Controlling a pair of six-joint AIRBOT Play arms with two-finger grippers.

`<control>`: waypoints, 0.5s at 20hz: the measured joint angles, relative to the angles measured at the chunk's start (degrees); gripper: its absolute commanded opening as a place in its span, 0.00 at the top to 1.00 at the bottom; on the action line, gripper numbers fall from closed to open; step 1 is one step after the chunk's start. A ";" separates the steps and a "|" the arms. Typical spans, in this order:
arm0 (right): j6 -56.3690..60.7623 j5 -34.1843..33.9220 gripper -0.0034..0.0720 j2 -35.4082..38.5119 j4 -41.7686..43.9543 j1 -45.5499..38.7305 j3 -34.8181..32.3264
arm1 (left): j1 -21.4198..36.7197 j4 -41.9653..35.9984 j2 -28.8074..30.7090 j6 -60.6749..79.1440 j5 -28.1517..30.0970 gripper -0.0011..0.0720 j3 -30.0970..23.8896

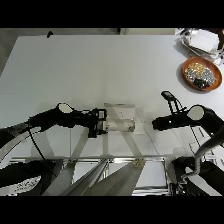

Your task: Fold the box and place the chain.

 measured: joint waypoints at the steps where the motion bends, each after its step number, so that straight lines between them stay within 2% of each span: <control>1: -1.03 -0.09 0.93 -0.72 1.33 0.28 0.00 | 0.00 0.00 0.00 0.02 0.00 0.70 0.00; 9: -7.15 -2.08 0.93 -4.76 11.13 4.11 -0.70 | 0.00 0.00 0.00 0.02 0.00 0.70 0.00; 10: -7.87 -2.32 0.85 -5.01 12.17 4.37 -0.76 | 0.00 0.00 0.00 0.02 0.00 0.70 0.00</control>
